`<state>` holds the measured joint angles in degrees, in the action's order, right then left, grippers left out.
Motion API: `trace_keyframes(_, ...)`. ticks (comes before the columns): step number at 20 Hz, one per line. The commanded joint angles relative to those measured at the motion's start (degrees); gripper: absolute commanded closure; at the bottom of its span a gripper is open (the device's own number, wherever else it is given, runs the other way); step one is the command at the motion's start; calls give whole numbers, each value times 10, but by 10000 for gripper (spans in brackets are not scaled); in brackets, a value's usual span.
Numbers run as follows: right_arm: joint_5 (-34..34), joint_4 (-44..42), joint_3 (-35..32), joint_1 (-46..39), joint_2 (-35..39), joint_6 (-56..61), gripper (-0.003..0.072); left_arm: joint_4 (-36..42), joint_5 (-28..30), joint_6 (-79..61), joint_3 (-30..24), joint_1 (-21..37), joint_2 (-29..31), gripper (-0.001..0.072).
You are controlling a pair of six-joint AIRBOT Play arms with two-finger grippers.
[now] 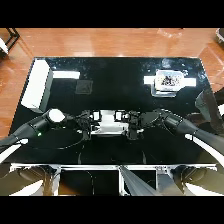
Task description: Fold the box and place the chain.
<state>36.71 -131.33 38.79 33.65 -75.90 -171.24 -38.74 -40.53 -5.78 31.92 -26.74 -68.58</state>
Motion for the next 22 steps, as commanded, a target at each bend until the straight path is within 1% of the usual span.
trace_keyframes(1, 0, 0, 0, 1, 0, 0, 221, 2, -3, 1, 0, 0, -3, 189)
trace_keyframes(2, 0, 0, 0, 0, 0, 0, 222, 2, -5, 2, 0, 0, -3, 260)
trace_keyframes(3, 0, 0, 0, 0, 0, 0, 221, 2, -7, 2, 0, 0, -3, 349)
trace_keyframes(4, 0, 0, 0, 1, 0, 0, 222, 2, -7, 2, 0, 0, -3, 349)
trace_keyframes(5, 0, 0, 0, 1, 0, 0, 222, 2, -7, 2, 0, 0, -3, 305)
trace_keyframes(6, 0, 0, 0, 0, 0, 0, 221, 2, -10, 2, 1, 0, -2, 381)
trace_keyframes(7, 0, 0, 0, 0, 0, 0, 222, -7, -17, 2, 4, 0, 1, 660)
trace_keyframes(8, 0, 0, 0, 0, 0, 0, 222, -33, -24, 20, 9, 2, 8, 690)
trace_keyframes(10, 0, 0, 0, 0, 0, 0, 222, -119, -17, 152, 19, 18, 41, 690)
trace_keyframes(11, 0, 0, 0, 0, 0, 0, 222, -172, -18, 220, 21, 36, 67, 690)
trace_keyframes(13, 0, 0, 0, 0, 0, 0, 222, -243, -34, 354, 22, 86, 124, 689)
trace_keyframes(14, 0, 0, 0, 0, 0, 0, 222, -254, -52, 444, 22, 124, 153, 689)
trace_keyframes(16, -1, -1, 0, 0, 0, 0, 222, -235, -117, 642, 18, 222, 186, 688)
trace_keyframes(17, -1, -2, 0, 0, 0, 0, 222, -209, -154, 685, 10, 266, 186, 688)
trace_keyframes(18, -3, -2, 0, 1, 0, 0, 222, -169, -190, 695, -2, 308, 179, 688)
trace_keyframes(19, -3, -2, 0, 0, 0, 0, 222, -138, -214, 695, -15, 338, 169, 689)
trace_keyframes(20, -3, -2, 0, 0, 0, 0, 222, -126, -224, 695, -27, 357, 156, 691)
trace_keyframes(22, -3, -2, 0, 1, 0, 0, 222, -127, -221, 699, -47, 360, 123, 691)
